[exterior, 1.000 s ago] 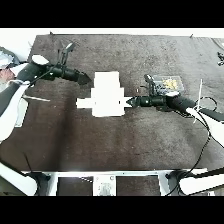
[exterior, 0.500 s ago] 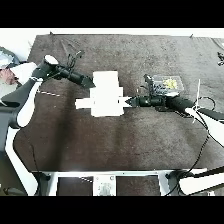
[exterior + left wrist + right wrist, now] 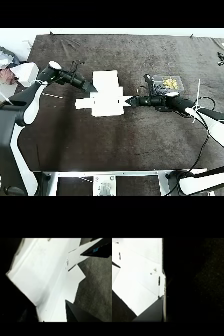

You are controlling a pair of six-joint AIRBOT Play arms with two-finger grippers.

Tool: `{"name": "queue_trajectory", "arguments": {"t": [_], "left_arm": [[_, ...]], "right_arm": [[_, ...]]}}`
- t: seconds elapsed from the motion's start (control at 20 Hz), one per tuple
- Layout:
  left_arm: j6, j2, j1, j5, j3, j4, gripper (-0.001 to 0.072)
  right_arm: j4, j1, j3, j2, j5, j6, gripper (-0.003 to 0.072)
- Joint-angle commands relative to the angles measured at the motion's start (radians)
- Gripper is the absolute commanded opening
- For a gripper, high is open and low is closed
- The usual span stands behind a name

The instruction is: Fold the box and place the chain.

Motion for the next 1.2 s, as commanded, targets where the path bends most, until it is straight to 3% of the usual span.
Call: {"name": "queue_trajectory", "arguments": {"t": [0.0,0.3,0.4,0.5,0.55,0.65,0.7,0.75,0.8,0.85,0.9,0.95,1.0,1.15], "left_arm": [[0.021,-0.021,-0.002,-0.022,0.001,-0.053,0.0473],[0.035,-0.021,-0.002,-0.022,0.001,-0.075,0.0472],[0.035,-0.021,-0.002,-0.023,0.001,-0.076,0.0351],[0.053,-0.021,-0.002,-0.042,0.001,-0.076,0.0347],[0.060,-0.021,-0.002,-0.058,0.001,-0.076,0.0216],[0.062,-0.021,-0.002,-0.058,0.001,-0.076,0.0203],[0.062,-0.021,-0.002,-0.058,0.001,-0.076,0.0113],[0.067,-0.021,-0.002,-0.057,0.001,-0.076,0.0112],[0.073,-0.021,-0.002,-0.057,0.001,-0.076,0.0039],[0.075,-0.021,-0.002,-0.054,0.001,-0.076,0.0011],[0.087,-0.021,-0.002,-0.056,0.001,-0.076,0.0011],[0.100,-0.021,-0.002,-0.055,0.001,-0.076,0.0011],[0.137,-0.020,-0.002,-0.059,0.001,-0.076,0.0011],[0.272,-0.019,-0.002,-0.059,0.001,-0.076,0.0010]], "right_arm": [[0.002,0.000,0.001,0.000,0.000,-0.010,-0.0021],[0.001,0.000,0.001,0.000,0.000,-0.010,-0.0021],[0.001,0.000,0.001,0.000,0.000,-0.010,-0.0021],[0.001,0.000,0.001,0.000,0.000,-0.010,-0.0021],[0.002,0.000,0.001,0.000,-0.001,-0.010,-0.0021],[0.002,0.000,0.001,0.000,-0.001,-0.010,-0.0021],[0.002,0.000,0.001,0.000,0.000,-0.010,-0.0021],[0.002,0.000,0.001,0.000,0.000,-0.010,-0.0021],[0.002,0.000,0.001,0.000,0.000,-0.010,-0.0021],[0.002,0.000,0.001,0.000,0.000,-0.010,-0.0021],[0.002,0.000,0.001,0.000,0.000,-0.010,-0.0020],[0.001,-0.001,0.001,0.001,0.000,-0.010,0.0077],[-0.003,-0.008,0.000,0.006,0.001,-0.008,0.0312],[-0.047,-0.063,0.000,0.056,0.013,0.016,0.0316]]}}
